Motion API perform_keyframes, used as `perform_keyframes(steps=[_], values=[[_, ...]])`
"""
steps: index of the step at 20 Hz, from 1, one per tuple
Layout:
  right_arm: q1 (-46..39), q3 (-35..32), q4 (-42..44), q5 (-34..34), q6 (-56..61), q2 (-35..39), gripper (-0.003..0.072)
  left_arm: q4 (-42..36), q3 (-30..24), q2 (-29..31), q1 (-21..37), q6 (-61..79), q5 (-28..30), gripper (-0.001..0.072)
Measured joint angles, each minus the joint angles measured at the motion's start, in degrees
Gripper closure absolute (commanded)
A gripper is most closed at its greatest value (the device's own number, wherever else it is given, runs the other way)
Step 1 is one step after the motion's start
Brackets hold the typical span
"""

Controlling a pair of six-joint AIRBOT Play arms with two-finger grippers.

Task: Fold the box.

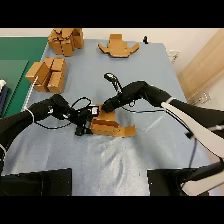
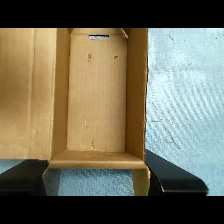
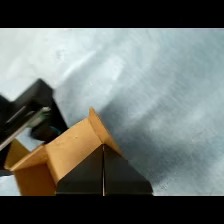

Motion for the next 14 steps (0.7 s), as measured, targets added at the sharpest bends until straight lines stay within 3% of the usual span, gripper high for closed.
perform_keyframes(steps=[4, 7, 10, 14], values=[[-1.0, 3.5, 0.5, -9.4, 2.8, -6.8, 0.0684, 0.0, 0.0, 0.0, 0.0, 0.0, 0.1, 0.0482], [-2.0, 4.4, -0.2, -12.6, 3.0, -5.2, 0.0685, 0.0, 0.0, 0.0, 0.0, 0.0, 0.2, 0.0482], [-2.3, 2.2, -2.5, -13.8, 2.1, 3.2, 0.0685, 0.1, 0.0, 0.0, 0.0, 0.0, 0.3, 0.0482], [-2.4, -12.4, -9.1, -8.3, -2.5, 22.3, 0.0657, 0.2, 0.0, 0.0, 0.0, -0.3, 0.3, 0.0482]])
